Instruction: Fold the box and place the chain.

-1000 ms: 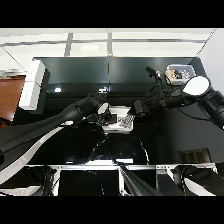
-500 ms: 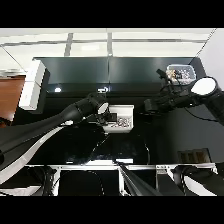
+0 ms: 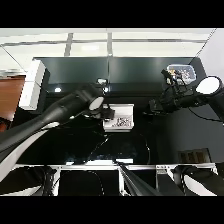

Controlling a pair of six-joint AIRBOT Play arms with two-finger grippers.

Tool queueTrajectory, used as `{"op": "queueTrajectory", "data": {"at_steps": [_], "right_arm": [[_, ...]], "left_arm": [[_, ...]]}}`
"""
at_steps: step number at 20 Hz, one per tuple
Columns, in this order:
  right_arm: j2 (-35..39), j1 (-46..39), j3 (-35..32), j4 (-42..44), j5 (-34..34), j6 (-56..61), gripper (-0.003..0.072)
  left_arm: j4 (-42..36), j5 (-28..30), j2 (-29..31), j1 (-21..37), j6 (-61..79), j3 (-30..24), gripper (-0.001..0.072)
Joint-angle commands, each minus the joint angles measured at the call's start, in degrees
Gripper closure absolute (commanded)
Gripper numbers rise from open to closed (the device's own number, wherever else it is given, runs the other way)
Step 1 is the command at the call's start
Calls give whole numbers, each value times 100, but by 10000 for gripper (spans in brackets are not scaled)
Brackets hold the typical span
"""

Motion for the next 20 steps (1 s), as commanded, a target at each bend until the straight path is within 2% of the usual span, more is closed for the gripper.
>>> {"op": "queueTrajectory", "data": {"at_steps": [1,3,5,7,8,9,10,11,13,14,17,20], "right_arm": [[2,-7,-2,-181,0,-11,416],[2,-7,-2,-229,-9,-13,416],[2,-7,-2,-278,-79,-11,416],[2,-7,-2,-291,-175,-11,416],[2,-4,-2,-289,-221,-11,416],[2,-7,-2,-291,-264,-11,416],[2,-4,-4,-291,-306,-11,416],[2,-4,-4,-289,-339,-11,416],[0,-4,-4,-291,-387,-13,416],[0,-4,-4,-293,-409,-13,416],[0,-4,-4,-278,-487,-9,416],[0,-4,-4,-280,-520,-9,416]], "left_arm": [[1119,-754,879,398,496,-487,152],[857,-533,1493,1130,481,-1233,152],[13,149,2041,1921,774,-2127,152],[-1600,1095,2337,2605,2341,-2968,152],[-2632,1364,2341,2855,3727,-3289,152],[-3449,1388,2286,2999,5053,-3501,152],[-4015,1252,2194,3047,6391,-3637,152],[-4155,1137,2092,3018,7331,-3689,152],[-4197,1226,1871,2857,8030,-3718,123],[-4214,1344,1775,2778,8347,-3720,-4],[-4214,1834,1582,2428,9562,-3716,-4],[-4227,2597,1539,1958,11261,-3659,-4]]}}
